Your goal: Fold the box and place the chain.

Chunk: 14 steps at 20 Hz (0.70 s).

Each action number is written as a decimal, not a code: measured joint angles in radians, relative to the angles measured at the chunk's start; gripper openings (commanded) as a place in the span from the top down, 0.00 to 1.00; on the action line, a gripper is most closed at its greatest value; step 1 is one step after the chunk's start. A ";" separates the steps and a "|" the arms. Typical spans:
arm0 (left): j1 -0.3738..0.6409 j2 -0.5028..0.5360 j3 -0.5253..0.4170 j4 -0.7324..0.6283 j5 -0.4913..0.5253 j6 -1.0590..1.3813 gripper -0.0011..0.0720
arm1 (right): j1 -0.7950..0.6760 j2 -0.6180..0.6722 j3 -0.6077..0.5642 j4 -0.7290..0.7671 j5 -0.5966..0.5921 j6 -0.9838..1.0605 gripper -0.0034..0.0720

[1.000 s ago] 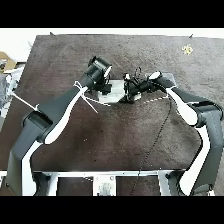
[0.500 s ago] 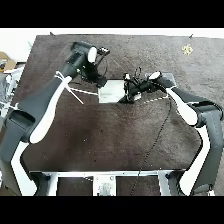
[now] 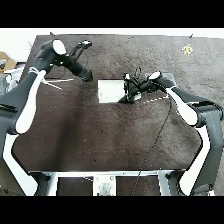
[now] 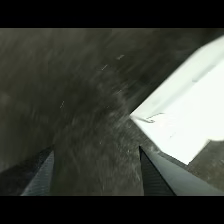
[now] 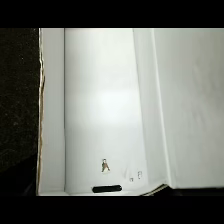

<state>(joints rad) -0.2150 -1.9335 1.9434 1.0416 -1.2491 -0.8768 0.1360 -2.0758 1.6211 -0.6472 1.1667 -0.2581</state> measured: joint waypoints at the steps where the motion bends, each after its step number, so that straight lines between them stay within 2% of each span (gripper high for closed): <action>1: 0.029 -0.001 -0.035 -0.099 0.007 0.133 0.06 | 0.000 0.000 0.000 0.000 0.000 0.000 0.28; 4: 0.097 -0.004 -0.160 -0.318 0.024 0.505 0.06 | 0.000 0.000 0.000 0.000 0.000 0.000 0.28; 7: 0.118 -0.037 -0.274 -0.489 0.021 0.789 0.06 | 0.000 0.000 0.000 0.000 0.000 0.000 0.28; 9: 0.129 -0.074 -0.308 -0.568 0.010 0.902 0.06 | 0.000 0.000 0.000 0.000 0.000 0.000 0.28; 11: 0.131 -0.100 -0.327 -0.617 -0.009 1.014 0.00 | 0.000 0.000 0.000 0.000 0.000 0.000 0.28; 14: 0.134 -0.119 -0.340 -0.640 -0.026 1.154 0.00 | 0.000 0.000 0.000 0.000 0.000 0.000 0.28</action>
